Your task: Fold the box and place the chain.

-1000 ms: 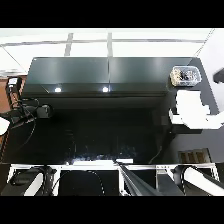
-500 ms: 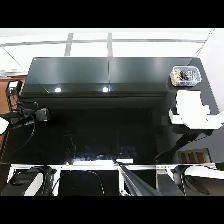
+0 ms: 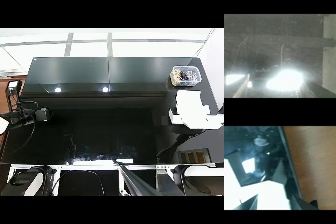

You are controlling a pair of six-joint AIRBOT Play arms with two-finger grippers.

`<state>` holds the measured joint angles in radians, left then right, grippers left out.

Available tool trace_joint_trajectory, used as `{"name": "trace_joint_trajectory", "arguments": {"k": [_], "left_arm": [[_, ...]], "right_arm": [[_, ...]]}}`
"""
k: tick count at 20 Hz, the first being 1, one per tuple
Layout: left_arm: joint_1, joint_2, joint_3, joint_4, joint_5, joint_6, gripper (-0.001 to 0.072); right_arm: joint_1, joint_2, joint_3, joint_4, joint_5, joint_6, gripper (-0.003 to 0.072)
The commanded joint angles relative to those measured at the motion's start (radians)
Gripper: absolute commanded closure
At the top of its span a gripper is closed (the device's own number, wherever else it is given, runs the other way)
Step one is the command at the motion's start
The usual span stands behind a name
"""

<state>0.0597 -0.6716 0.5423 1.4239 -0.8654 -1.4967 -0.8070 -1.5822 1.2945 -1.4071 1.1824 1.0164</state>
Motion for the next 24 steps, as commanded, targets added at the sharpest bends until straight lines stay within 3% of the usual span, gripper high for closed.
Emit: {"name": "trace_joint_trajectory", "arguments": {"k": [1,2,3,6,9,14,20,24], "left_arm": [[0.001,0.0,0.001,0.001,0.009,0.0,-0.0009],[0.001,0.0,0.001,0.0,0.008,0.0,-0.0009],[0.001,0.0,0.001,0.0,0.008,0.0,-0.0009],[0.001,0.0,0.001,0.0,0.01,0.0,-0.0009],[0.001,0.0,0.0,0.0,0.031,0.0,-0.0008],[0.001,0.0,-0.003,0.007,0.024,0.004,-0.0007],[0.0,-0.007,-0.003,-0.115,-0.008,0.004,-0.0007],[-0.017,-0.067,-0.027,-0.224,0.009,0.004,-0.0007]], "right_arm": [[0.023,-0.006,0.0,-0.008,0.086,0.007,0.0536],[0.024,-0.006,0.0,-0.008,0.111,0.029,0.057],[0.029,-0.004,0.0,-0.005,0.145,0.039,0.0671],[0.066,0.025,-0.004,0.041,0.212,0.051,0.0673],[0.121,0.104,-0.037,0.205,0.208,0.04,0.0672],[0.189,0.244,-0.233,0.55,0.223,-0.037,0.0672],[0.352,0.492,-0.575,0.935,0.016,-0.199,0.0672],[0.576,0.62,-0.824,1.142,-0.211,-0.32,0.0672]]}}
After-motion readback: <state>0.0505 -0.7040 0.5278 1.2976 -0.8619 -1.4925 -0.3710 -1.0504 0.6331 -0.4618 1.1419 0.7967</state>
